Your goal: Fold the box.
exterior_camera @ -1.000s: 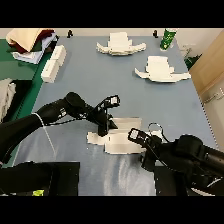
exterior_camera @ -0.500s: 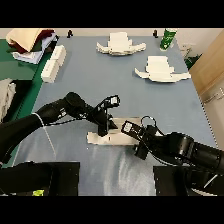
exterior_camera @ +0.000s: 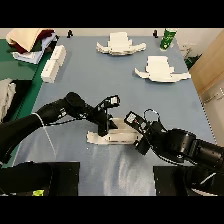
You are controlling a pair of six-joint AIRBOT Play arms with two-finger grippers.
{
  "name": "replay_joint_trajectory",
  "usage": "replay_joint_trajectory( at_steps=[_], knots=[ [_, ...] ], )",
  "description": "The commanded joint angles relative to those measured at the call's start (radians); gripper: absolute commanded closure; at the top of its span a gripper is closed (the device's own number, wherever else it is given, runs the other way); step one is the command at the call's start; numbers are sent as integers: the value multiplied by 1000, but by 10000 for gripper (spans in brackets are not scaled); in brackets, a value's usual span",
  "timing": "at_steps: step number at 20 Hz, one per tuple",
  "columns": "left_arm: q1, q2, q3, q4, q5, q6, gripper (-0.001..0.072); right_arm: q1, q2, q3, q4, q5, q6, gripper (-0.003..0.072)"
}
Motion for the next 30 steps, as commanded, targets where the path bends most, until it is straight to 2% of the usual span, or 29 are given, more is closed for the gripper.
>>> replay_joint_trajectory(
  at_steps=[1, 3, 5, 7, 9, 11, 16, 20, 23, 26, 30],
  knots=[
    [0, 0, 0, 0, 0, 0, 696, -24, -1, 2, -20, -29, -22, -34],
    [0, 0, 0, 0, 1, 0, 696, -91, -1, -1, 25, 3, -143, -34],
    [0, 0, 0, 0, 0, 0, 696, -193, -1, -1, 169, 52, -409, -34],
    [0, 0, 0, 0, 0, 0, 697, -326, -1, -12, 418, 93, -813, -34],
    [0, 0, 0, 0, 0, 0, 696, -463, -3, -35, 729, 93, -1272, -34],
    [0, 0, 0, 0, 0, 0, 696, -574, -17, -59, 896, 92, -1483, -34],
    [0, 0, 0, 0, 0, 0, 696, -620, -127, -63, 946, 92, -1496, -34],
    [0, 0, 0, 0, 0, 0, 696, -620, -133, -63, 877, 78, -1495, -34],
    [0, -1, 0, 0, 1, 0, 696, -620, -121, -63, 877, 53, -1501, -34],
    [0, 0, 0, 0, 0, 0, 696, -622, -166, -63, 912, 66, -1661, -34],
    [0, 0, 0, 0, 0, 0, 696, -622, -248, -63, 935, 69, -1660, -34]
  ],
)
